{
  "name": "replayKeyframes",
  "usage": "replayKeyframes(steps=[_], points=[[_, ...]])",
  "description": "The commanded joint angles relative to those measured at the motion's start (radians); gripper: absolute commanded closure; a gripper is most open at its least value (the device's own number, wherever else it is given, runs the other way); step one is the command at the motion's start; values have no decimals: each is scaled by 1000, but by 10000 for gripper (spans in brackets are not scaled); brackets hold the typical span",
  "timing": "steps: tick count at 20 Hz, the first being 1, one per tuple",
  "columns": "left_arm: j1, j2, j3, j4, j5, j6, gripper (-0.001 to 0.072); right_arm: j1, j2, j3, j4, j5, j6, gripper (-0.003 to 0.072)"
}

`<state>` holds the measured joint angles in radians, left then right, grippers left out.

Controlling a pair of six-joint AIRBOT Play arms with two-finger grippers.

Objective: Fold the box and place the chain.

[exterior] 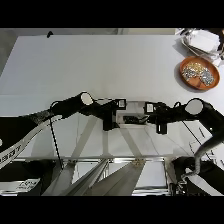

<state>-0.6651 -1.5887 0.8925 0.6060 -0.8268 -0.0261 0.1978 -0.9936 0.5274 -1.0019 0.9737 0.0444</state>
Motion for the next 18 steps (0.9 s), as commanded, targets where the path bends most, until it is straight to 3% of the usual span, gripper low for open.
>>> replayKeyframes(steps=[1, 5, 8, 11, 15, 18], points=[[1, 0, 1, 0, 0, 0, 396, 0, -2, -1, -16, 9, 10, 676], [1, 0, 1, 0, 0, 0, 396, 0, 8, 0, -46, 4, 30, 677], [1, 0, 1, 0, 0, 0, 396, -1, 40, 0, -175, -29, 188, 678], [1, 0, 1, 0, 0, 0, 396, 0, 90, 0, -196, -21, 306, 678], [1, 0, 1, 0, 0, 0, 396, 0, 241, 0, -65, -31, 355, 678], [1, 0, 1, 0, 0, 0, 396, 3, 341, 0, 210, -68, 481, 678]])
